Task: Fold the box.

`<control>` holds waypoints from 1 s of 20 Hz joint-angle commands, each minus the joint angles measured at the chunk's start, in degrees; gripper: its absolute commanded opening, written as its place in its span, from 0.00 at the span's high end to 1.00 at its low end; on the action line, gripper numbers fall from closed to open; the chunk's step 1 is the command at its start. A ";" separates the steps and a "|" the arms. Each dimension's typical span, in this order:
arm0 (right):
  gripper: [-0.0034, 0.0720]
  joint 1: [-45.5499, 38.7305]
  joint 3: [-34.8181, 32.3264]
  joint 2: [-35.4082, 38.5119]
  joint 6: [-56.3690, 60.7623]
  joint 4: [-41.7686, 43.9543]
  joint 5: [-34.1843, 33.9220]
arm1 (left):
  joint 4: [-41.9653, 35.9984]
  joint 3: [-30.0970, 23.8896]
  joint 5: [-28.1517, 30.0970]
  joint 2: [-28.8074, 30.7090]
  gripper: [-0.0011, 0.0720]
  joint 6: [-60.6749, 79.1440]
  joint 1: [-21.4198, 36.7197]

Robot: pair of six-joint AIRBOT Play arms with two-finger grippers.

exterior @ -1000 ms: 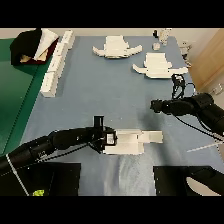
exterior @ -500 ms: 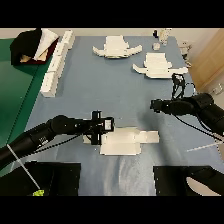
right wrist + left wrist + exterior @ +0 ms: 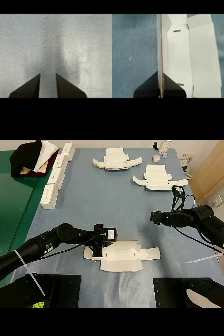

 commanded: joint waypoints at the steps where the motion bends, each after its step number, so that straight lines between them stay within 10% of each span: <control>1: 0.57 0.04 0.02 0.00 0.00 0.22 0.00 | 0.17 0.11 -2.16 -0.31 0.97 -1.25 0.04; 11: 0.57 0.04 0.02 0.00 0.00 1.90 -0.52 | 0.37 0.11 -4.92 -0.33 0.97 -2.69 0.04; 14: 0.94 0.07 0.04 0.09 -0.17 5.38 -3.48 | 0.35 0.11 -4.79 -0.33 0.97 -2.67 0.04; 20: 0.95 3.23 0.02 4.85 -4.33 9.25 -21.40 | 0.35 0.11 -4.81 -0.33 0.97 -2.67 0.04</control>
